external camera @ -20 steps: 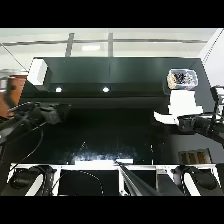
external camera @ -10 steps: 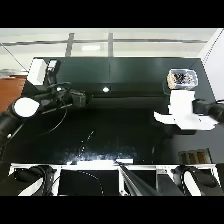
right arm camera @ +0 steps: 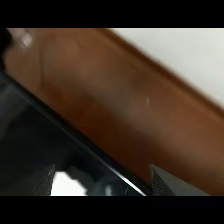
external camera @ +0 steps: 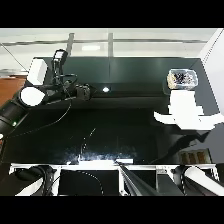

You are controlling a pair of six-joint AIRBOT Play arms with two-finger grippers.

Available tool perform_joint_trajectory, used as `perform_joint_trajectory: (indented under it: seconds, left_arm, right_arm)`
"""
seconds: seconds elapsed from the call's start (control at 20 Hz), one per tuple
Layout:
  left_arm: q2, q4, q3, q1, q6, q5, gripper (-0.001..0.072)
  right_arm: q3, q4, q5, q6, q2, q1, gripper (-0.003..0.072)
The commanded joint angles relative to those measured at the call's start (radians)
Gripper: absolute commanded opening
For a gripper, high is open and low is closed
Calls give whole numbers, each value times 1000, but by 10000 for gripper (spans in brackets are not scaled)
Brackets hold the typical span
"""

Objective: Fold the box and place the chain.

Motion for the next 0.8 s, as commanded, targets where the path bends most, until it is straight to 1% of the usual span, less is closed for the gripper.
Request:
perform_joint_trajectory:
  seconds: [0.0,0.05,0.15,0.2,0.25,0.4,0.55,0.75]
  left_arm:
    - [-4,1,5,0,-1,-5,714]
    - [-4,0,5,0,-1,-6,714]
    - [-4,1,5,-3,0,-16,714]
    - [-4,1,5,-3,0,-17,714]
    - [-4,1,5,-3,0,-17,713]
    - [-5,1,5,-3,0,-17,713]
    - [-5,1,5,-3,-1,-17,714]
    - [-5,0,5,-3,-1,-17,714]
  right_arm:
    - [63,210,146,-192,-144,-176,710]
    - [63,311,182,-269,-173,-217,711]
    - [63,593,297,-526,-230,-269,711]
    - [63,676,357,-599,-257,-279,711]
    - [64,704,412,-628,-286,-278,711]
    - [74,700,571,-652,-388,-275,710]
    - [74,691,613,-650,-457,-273,710]
    - [81,694,622,-717,-491,-221,709]
